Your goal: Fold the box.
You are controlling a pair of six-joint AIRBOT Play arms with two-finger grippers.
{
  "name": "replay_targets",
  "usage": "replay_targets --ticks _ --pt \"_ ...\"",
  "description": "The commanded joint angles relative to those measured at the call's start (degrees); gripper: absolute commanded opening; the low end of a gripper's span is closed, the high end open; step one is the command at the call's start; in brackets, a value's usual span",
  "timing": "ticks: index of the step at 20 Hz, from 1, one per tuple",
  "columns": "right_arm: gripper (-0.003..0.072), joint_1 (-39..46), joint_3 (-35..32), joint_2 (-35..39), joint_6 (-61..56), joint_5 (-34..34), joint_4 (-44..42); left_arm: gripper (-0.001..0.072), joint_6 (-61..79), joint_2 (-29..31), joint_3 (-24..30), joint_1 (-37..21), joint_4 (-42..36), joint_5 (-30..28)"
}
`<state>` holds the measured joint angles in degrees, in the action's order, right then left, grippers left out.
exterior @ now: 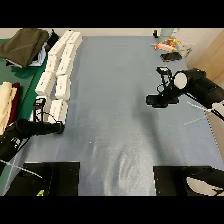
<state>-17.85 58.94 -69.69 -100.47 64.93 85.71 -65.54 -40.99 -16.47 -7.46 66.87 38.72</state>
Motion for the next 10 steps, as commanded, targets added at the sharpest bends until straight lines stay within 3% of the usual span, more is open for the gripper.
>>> replay_targets --ticks 1,6,10 --pt "0.0007 0.02 0.02 0.00 0.00 0.02 -0.02 0.0694 -0.33 -0.02 -0.02 -0.02 -0.04 -0.26" --pt "0.0007 0.02 0.02 0.00 -0.02 0.02 -0.02 0.0694 -0.28 0.55 -0.52 -0.02 0.02 0.96" --pt "0.0007 0.02 0.02 0.00 -0.02 0.02 -0.02 0.0695 -0.28 3.82 -4.17 -0.13 3.41 4.85"
